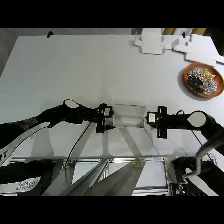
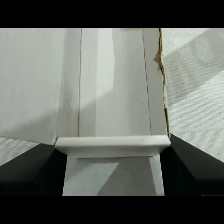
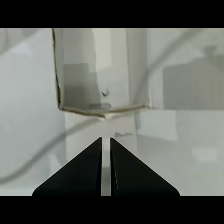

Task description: Fold the box and place the chain.

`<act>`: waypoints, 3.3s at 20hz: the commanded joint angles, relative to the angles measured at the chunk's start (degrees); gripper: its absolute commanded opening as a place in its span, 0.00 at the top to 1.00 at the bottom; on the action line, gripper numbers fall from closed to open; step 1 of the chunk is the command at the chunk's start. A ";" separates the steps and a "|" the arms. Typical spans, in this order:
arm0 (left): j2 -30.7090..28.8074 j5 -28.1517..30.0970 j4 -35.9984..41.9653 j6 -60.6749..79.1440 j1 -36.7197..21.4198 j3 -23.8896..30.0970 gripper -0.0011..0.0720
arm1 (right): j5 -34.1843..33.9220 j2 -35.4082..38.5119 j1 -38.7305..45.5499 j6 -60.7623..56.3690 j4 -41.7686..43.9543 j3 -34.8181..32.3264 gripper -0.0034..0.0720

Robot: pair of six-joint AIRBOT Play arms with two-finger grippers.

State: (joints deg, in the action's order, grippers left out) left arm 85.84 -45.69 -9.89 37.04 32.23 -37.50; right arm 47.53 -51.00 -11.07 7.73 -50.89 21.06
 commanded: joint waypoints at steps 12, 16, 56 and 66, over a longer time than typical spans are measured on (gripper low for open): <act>-0.02 0.02 0.00 0.00 0.00 0.02 0.80 | -0.55 -8.72 0.00 10.80 16.90 -0.07 0.70; -0.02 0.02 0.00 0.00 0.00 0.02 0.80 | -0.55 -11.10 0.00 10.80 19.43 -0.72 0.55; -0.02 0.02 0.00 0.00 0.00 0.02 0.80 | 6.43 -12.02 14.16 -73.68 1.64 1.60 0.92; -0.02 0.02 0.00 0.00 0.00 0.02 0.80 | 10.27 -4.79 13.64 -70.01 5.09 1.60 0.71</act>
State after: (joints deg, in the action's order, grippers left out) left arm 85.84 -45.69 -9.89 37.04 32.23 -37.52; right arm 56.51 -58.37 2.68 -62.94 -46.52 22.68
